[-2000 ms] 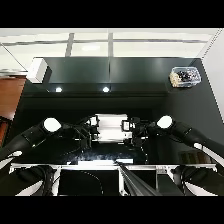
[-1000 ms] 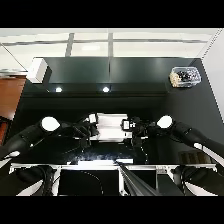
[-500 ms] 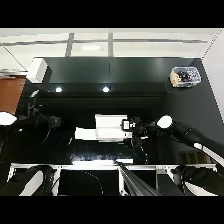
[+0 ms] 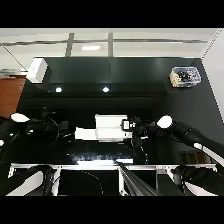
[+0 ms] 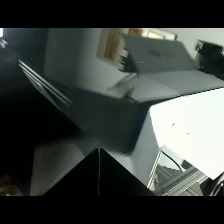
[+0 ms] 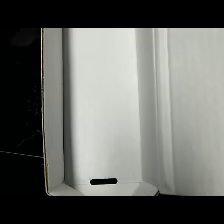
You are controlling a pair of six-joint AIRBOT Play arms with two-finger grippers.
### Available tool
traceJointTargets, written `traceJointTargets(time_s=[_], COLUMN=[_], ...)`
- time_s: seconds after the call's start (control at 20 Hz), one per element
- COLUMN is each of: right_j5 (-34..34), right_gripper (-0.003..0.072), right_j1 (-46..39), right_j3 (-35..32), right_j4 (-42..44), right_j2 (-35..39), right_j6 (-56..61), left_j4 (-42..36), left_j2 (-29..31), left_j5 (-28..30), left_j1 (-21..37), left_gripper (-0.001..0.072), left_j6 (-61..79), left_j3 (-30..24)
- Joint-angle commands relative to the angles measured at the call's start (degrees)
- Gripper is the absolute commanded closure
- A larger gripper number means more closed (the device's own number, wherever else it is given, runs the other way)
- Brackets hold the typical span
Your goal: Fold the box and place the chain.
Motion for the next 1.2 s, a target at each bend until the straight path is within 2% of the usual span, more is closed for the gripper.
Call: traceJointTargets(time_s=[0.0, 0.1, 0.25, 0.3, 0.45, 0.5, 0.65, 0.8, 1.15], right_j5=[0.0, 0.0, 0.0, 0.0, 0.0, 0.0, 0.0, 0.0, -0.1], right_gripper=[0.0623, 0.0624, 0.0623, 0.0624, 0.0624, 0.0624, 0.0624, 0.0623, 0.0624], right_j1=[0.1, 0.1, 0.1, 0.1, 0.1, 0.1, 0.1, 0.1, 0.1], right_j3=[0.0, 0.0, 0.0, 0.0, 0.0, 0.0, 0.0, 0.0, 0.0], right_j4=[0.0, 0.0, 0.0, 0.0, 0.0, 0.0, 0.0, 0.0, 0.0], right_j2=[0.0, 0.0, 0.0, 0.0, 0.0, 0.0, 0.0, 0.0, 0.0], right_j6=[0.0, 0.0, 0.0, 0.0, 0.0, 0.0, 0.0, 0.0, 0.0], left_j4=[-5.6, -6.4, -6.4, -6.4, -6.4, -6.4, -6.4, -6.3, 3.9], left_j2=[-4.6, -4.7, -4.7, -4.7, -4.7, -4.7, -4.4, -3.8, -1.7], left_j5=[4.6, 4.5, 3.4, 3.1, -1.8, -3.7, -6.8, -5.8, 3.8], left_j1=[-8.0, -10.4, -12.2, -12.7, -13.1, -13.1, -14.5, -19.3, -30.9], left_gripper=[0.0680, 0.0677, 0.0521, 0.0514, 0.0108, 0.0038, 0.0038, 0.0038, 0.0038], left_j6=[0.3, 0.4, 1.9, 1.9, 4.0, 4.0, 3.9, 2.5, -12.1], left_j3=[-0.1, 0.0, 0.9, 1.6, 6.2, 8.0, 11.8, 13.0, 13.0])
